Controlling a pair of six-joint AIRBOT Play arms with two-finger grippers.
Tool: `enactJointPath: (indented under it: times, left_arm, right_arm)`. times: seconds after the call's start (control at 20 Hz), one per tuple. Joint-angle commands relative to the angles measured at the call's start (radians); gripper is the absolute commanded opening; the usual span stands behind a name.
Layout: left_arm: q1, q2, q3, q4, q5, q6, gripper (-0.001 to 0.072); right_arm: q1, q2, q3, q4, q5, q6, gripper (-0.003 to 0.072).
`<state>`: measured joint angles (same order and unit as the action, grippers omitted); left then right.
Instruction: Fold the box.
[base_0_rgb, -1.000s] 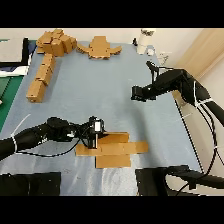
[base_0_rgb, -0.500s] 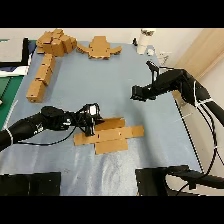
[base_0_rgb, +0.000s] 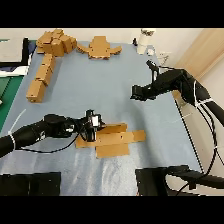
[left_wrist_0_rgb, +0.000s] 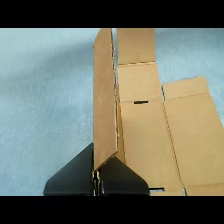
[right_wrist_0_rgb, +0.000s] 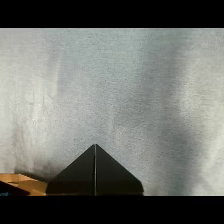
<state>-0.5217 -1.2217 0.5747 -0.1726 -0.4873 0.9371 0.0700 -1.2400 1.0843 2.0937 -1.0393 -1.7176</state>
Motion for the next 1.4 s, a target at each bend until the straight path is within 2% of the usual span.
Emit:
enactJointPath:
  times: [0.0, 0.4, 0.6, 0.85, 1.15, 1.35]
  left_arm:
    - [-0.009, 0.0, -0.037, -0.129, -0.014, 0.131, 0.0009]
    - [-0.009, 0.001, -0.08, -0.14, -0.101, 0.134, 0.0011]
    - [-0.039, 0.002, -0.08, -0.082, -0.105, 0.083, 0.0011]
    - [-0.092, 0.004, -0.074, -0.028, 0.01, 0.032, 0.0011]
    - [-0.104, 0.1, -0.012, -0.029, 0.207, 0.061, 0.0011]
    - [-0.105, 0.094, 0.018, -0.04, 0.222, 0.144, 0.001]
  right_arm:
    - [0.001, 0.001, 0.001, 0.01, 0.002, 0.0, 0.0003]
    - [0.001, 0.001, 0.001, 0.02, 0.004, 0.0, 0.0003]
    - [0.001, 0.001, 0.001, 0.019, 0.004, -0.005, 0.0003]
    - [0.001, 0.001, 0.001, 0.021, 0.011, -0.013, 0.0003]
    - [0.001, 0.001, 0.001, 0.024, 0.019, -0.03, 0.0003]
    - [0.005, 0.001, 0.001, 0.027, 0.033, -0.031, 0.0003]
